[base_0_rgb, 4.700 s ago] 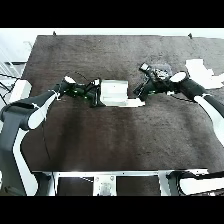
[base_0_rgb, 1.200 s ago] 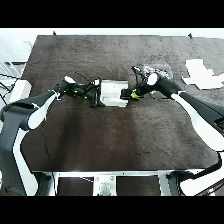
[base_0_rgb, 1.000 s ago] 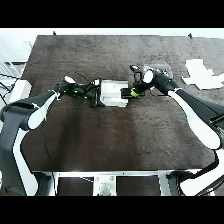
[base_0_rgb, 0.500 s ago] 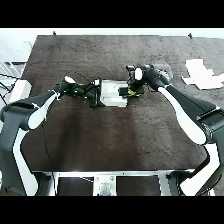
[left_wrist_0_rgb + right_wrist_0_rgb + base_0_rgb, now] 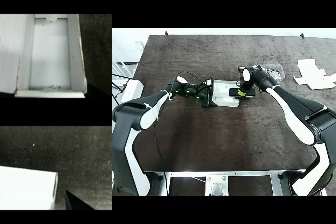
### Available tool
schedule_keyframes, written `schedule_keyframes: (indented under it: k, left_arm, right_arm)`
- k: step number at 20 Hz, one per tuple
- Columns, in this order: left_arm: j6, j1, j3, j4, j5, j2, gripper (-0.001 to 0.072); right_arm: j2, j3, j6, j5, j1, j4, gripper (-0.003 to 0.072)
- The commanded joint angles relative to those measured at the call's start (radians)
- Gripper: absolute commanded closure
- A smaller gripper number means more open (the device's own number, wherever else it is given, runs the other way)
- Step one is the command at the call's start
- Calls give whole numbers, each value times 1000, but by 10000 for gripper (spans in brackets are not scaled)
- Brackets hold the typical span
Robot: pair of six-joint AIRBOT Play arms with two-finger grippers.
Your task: Fold the box and place the chain.
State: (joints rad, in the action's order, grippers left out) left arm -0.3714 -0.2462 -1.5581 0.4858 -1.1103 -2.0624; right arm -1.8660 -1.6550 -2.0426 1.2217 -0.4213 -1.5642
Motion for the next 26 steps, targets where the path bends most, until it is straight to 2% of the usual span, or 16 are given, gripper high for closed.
schedule_keyframes:
  k: [1,2,6,8,9,10,13,14,15,16,17,18,19,22,24,26]
  left_arm:
    - [0,1,0,0,0,-1,87]
    - [0,0,0,0,0,-1,87]
    - [0,0,0,0,0,-1,88]
    - [0,0,0,0,1,-1,87]
    - [0,0,0,0,1,-1,87]
    - [0,1,0,0,1,-1,87]
    - [0,1,0,0,1,-1,88]
    - [0,1,0,0,1,-1,88]
    - [0,0,0,0,0,-1,88]
    - [0,0,0,0,1,-1,87]
    - [0,0,0,0,0,-1,87]
    - [0,1,0,0,1,-1,87]
    - [0,0,0,0,0,-1,87]
    - [0,0,0,0,1,-1,87]
    - [0,0,0,0,1,-1,88]
    - [0,1,0,0,1,-1,88]
  right_arm:
    - [-1,-1,-74,18,-4,-8,425]
    - [-1,-1,-100,18,-6,-8,468]
    - [-6,-1,-124,18,-18,-8,490]
    - [-12,-1,-132,18,-18,-7,558]
    - [-13,-1,-151,18,-18,-6,565]
    - [-13,-1,-153,18,-18,-7,620]
    - [-13,-1,-153,18,-19,-8,663]
    - [-13,-1,-153,18,-19,-8,653]
    - [-13,-2,-153,18,-18,-8,565]
    - [-13,-2,-153,18,-18,-8,524]
    - [-13,-2,-152,18,-18,-9,522]
    - [-10,-1,-152,18,-18,-9,419]
    - [-6,-1,-151,18,-18,-9,379]
    - [13,-2,-141,18,-18,-11,372]
    - [32,-2,-117,19,-18,-11,217]
    - [47,-1,-98,19,-18,-11,215]
